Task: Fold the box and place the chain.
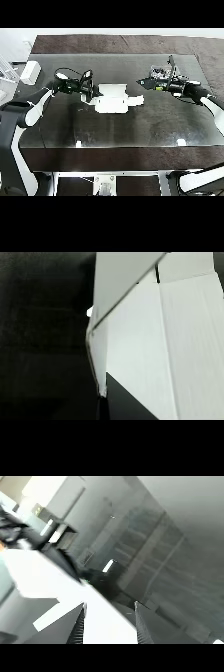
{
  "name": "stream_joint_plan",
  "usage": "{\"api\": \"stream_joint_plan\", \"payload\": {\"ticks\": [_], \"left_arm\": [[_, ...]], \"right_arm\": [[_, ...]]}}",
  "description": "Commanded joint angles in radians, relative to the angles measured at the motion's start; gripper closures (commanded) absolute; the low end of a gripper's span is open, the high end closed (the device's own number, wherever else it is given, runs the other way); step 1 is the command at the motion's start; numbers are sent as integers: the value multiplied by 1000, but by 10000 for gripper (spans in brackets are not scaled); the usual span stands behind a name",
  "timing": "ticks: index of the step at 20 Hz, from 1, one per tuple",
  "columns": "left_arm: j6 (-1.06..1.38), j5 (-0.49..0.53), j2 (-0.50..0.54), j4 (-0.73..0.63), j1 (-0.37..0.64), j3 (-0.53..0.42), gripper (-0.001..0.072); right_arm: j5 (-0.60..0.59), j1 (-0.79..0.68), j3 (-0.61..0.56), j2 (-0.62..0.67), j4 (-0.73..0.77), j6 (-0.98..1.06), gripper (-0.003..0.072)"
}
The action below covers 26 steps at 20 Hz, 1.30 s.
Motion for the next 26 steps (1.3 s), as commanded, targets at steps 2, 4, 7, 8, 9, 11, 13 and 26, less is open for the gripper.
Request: {"api": "stream_joint_plan", "payload": {"ticks": [2, 4, 7, 8, 9, 11, 13, 26], "left_arm": [[-1, 11, 0, -2, 1, 0, 690], [-1, 11, 0, -2, 1, 0, 690], [-1, 11, 0, -4, 1, 0, 690], [-1, 11, 0, -4, 1, 0, 690], [-1, 11, 0, -5, 1, 0, 690], [-1, 11, 0, -5, 1, 0, 690], [-1, 11, 0, -5, 1, 0, 690], [-1, 11, 0, -5, 1, 0, 690]], "right_arm": [[-18, 11, -161, 166, 11, -198, 310], [-100, 41, -220, 212, -80, -286, 310], [-172, 127, -255, 229, -260, -317, 309], [-180, 163, -256, 229, -292, -326, 310], [-207, 203, -256, 229, -325, -346, 310], [-292, 272, -256, 233, -396, -346, 310], [-322, 319, -257, 240, -461, -345, 298], [-489, 403, -261, 242, -600, -395, 127]]}}
